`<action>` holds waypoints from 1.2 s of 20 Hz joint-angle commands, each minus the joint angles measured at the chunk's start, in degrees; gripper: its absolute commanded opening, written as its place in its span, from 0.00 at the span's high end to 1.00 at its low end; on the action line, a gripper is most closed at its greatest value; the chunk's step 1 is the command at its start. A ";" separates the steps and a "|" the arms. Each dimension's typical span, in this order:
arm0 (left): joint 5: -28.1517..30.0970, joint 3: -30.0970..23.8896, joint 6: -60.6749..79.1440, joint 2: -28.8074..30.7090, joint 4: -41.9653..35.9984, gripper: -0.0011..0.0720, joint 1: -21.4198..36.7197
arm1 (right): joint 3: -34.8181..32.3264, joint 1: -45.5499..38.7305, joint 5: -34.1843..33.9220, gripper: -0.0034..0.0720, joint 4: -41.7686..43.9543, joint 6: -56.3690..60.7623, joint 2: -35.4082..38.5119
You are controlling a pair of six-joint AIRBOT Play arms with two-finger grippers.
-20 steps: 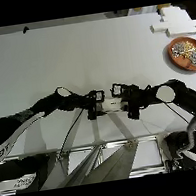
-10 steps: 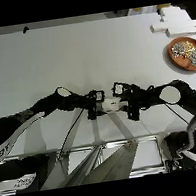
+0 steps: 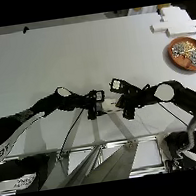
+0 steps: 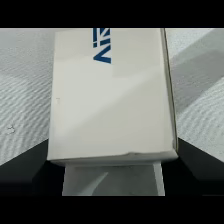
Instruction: Fold the box and place the chain.
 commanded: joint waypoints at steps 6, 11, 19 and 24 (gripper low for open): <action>-0.02 0.00 -0.02 0.00 0.00 0.70 0.02 | -0.13 0.04 2.69 0.94 -1.75 0.81 -2.40; -0.02 0.00 -0.02 0.00 -0.02 0.70 0.02 | -0.13 0.04 2.69 0.94 -1.55 0.85 -4.70; -0.02 0.00 0.00 0.00 0.00 0.70 0.02 | 0.74 0.04 2.54 0.94 -1.68 1.16 -4.48; -0.02 0.00 -0.02 0.00 0.00 0.70 0.04 | 8.85 0.04 3.06 0.94 -9.31 12.15 -0.59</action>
